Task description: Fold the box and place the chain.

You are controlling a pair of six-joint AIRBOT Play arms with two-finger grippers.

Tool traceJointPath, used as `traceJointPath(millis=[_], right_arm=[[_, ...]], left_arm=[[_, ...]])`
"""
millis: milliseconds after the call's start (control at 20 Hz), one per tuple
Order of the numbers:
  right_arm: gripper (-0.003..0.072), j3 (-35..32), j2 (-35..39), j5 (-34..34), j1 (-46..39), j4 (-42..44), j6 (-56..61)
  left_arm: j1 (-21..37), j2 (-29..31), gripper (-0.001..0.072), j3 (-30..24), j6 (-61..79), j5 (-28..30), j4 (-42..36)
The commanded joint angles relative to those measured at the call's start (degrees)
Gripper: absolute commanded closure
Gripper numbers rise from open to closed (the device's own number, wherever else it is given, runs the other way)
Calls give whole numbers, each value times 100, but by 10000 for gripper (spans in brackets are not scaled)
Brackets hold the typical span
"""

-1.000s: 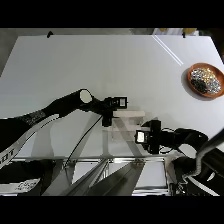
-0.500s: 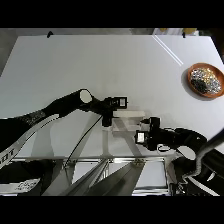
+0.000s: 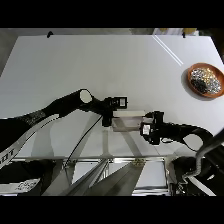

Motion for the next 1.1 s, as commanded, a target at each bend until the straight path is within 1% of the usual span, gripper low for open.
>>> traceJointPath(millis=[0,150,300,350,500,650,950,1050], right_arm=[[-1,37,-131,247,-444,713,-675],[-1,37,-531,365,-824,1322,-1274],[-1,90,-811,380,-1110,2090,-2258],[-1,136,-881,437,-1200,2205,-2402],[-1,289,-1147,649,-1528,2212,-2568],[0,317,-1392,776,-1578,2256,-2811],[1,317,-1810,901,-1578,3018,-3738],[1,317,-2020,905,-1578,3077,-4028]], left_arm=[[0,0,698,7,2,0,2],[0,0,698,7,2,0,2],[0,0,698,7,2,0,2],[0,0,698,7,2,0,2],[0,0,698,7,2,0,2],[0,0,698,7,2,0,2],[0,0,698,7,2,0,2],[0,0,698,7,2,0,2]])
